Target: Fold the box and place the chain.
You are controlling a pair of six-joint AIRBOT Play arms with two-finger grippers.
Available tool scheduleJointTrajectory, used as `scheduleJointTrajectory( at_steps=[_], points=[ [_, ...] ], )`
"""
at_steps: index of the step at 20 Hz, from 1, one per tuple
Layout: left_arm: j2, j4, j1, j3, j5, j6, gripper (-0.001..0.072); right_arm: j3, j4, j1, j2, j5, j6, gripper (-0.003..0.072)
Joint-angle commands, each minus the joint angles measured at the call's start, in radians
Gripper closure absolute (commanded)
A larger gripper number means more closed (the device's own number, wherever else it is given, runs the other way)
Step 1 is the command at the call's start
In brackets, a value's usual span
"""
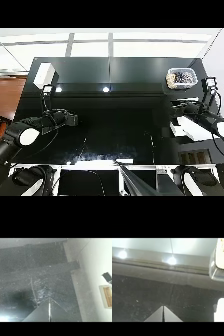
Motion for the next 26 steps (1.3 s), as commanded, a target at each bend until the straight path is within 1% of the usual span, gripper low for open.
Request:
scheduleJointTrajectory(
  at_steps=[1,16,18,19,21,22,23,24,25,26],
  points=[
    [0.0,0.0,0.0,0.0,0.0,0.0,0.0682,0.0,0.0,0.0,0.001,0.0,0.0,0.0674],
    [0.0,0.0,0.0,0.0,0.004,0.0,0.0682,0.0,0.014,0.0,0.001,-0.004,0.002,0.0674],
    [0.0,0.0,0.0,0.0,0.016,0.0,0.0682,0.0,0.113,0.0,0.001,-0.013,0.002,0.0674],
    [0.0,0.0,0.0,0.0,0.04,0.0,0.0682,0.0,0.135,0.001,-0.002,-0.048,-0.003,0.0674],
    [-0.005,0.001,0.0,-0.001,0.11,0.0,0.0682,0.0,0.104,-0.002,-0.024,-0.223,-0.002,0.0674],
    [-0.01,0.001,0.0,-0.001,0.153,0.0,0.0682,0.0,0.087,-0.005,-0.053,-0.336,0.006,0.0673],
    [-0.016,0.001,0.0,-0.001,0.201,0.0,0.068,0.0,0.09,-0.014,-0.09,-0.439,0.019,0.0622],
    [-0.022,0.001,0.0,-0.001,0.246,0.0,0.0652,0.004,0.092,-0.031,-0.14,-0.52,0.047,0.031],
    [-0.027,0.001,-0.001,-0.001,0.284,0.0,0.0375,0.02,0.092,-0.058,-0.189,-0.522,0.049,0.0009],
    [-0.032,0.0,-0.001,-0.001,0.305,0.0,-0.0008,0.053,0.086,-0.092,-0.248,-0.472,0.048,-0.0032]
  ],
)
